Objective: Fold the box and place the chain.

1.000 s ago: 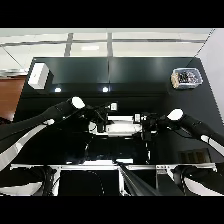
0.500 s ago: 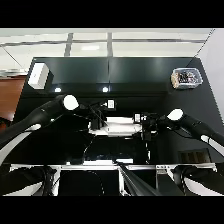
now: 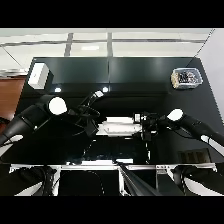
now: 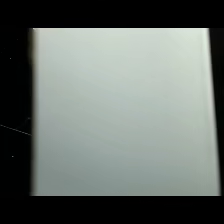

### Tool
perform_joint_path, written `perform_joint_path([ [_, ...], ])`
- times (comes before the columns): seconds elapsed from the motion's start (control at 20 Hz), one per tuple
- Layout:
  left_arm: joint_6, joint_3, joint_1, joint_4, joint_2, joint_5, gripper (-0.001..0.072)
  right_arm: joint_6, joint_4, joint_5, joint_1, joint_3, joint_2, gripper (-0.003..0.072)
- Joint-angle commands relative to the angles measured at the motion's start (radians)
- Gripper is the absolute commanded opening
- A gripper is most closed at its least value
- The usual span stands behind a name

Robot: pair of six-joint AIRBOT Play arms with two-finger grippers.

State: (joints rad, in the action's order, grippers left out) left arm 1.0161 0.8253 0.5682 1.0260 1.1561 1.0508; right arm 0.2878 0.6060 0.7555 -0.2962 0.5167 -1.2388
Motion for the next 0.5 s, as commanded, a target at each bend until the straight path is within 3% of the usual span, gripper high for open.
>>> perform_joint_path([
  [0.0,-0.071,-0.078,0.012,-0.299,0.011,-0.072,0.0026,-0.001,0.001,0.000,-0.001,0.000,0.000,0.0099],
  [0.15,-0.266,-0.143,0.016,-0.562,0.011,-0.377,0.0028,-0.001,0.001,0.000,-0.001,0.000,0.000,0.0098],
  [0.3,-0.315,-0.150,0.017,-0.630,0.022,-0.644,0.0026,-0.001,0.001,0.000,-0.001,0.000,0.000,0.0098],
  [0.45,-0.314,-0.105,0.016,-0.529,0.063,-0.658,0.0026,-0.001,0.001,0.000,-0.001,0.000,0.000,0.0098],
])
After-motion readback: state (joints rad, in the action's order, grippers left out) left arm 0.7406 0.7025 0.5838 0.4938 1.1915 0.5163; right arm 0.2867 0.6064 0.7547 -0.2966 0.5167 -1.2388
